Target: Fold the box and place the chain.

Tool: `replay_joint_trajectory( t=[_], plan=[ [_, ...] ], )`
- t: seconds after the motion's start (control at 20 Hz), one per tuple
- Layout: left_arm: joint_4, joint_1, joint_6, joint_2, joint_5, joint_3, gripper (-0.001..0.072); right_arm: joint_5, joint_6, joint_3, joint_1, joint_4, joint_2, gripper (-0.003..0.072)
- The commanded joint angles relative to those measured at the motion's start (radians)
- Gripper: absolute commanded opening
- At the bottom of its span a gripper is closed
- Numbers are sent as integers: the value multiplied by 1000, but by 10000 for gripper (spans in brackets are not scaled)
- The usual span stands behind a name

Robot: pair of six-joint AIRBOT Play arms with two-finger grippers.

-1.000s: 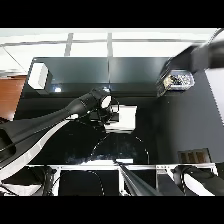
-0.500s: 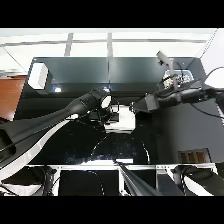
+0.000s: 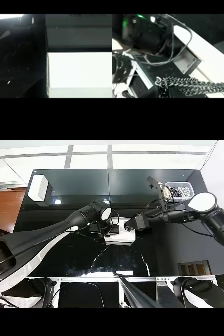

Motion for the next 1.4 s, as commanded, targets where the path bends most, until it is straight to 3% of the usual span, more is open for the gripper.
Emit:
replay_joint_trajectory(
  t=[0.0, 0.15, 0.2, 0.5, 0.65, 0.8, 0.95, 1.0, 1.05, 1.2, 1.35],
  plan=[
    [0, 0, 0, 0, 1, 0, 29, -68, 11, -23, 3, -4, -4, 26],
    [0, 0, 0, 0, 1, 0, 29, -5, 21, -23, -108, 7, -4, 35],
    [0, 0, 0, 0, 0, 0, 29, 26, 20, -23, -126, 5, -4, 269],
    [0, 0, 0, 0, 1, 0, 29, 16, 18, -23, -105, -34, -4, 287],
    [0, 0, 0, 0, 1, 0, 29, -12, 18, -23, -193, -82, -4, 287],
    [0, 0, 0, 0, 1, 0, 29, -187, 30, -27, -315, -299, -4, 286],
    [0, 0, 0, 0, 1, 0, 29, -542, 220, -113, -347, -543, -7, 296],
    [0, 0, 0, 0, 1, 0, 29, -650, 323, -156, -347, -567, -18, 581],
    [0, 0, 0, 0, 1, 0, 29, -711, 388, -184, -347, -566, -50, 693],
    [0, 0, 0, 0, 0, 0, 29, -715, 544, -136, -367, -563, -201, 691],
    [0, 0, 0, 0, 0, 0, 29, -677, 568, 8, -372, -563, -338, 689]
  ],
)
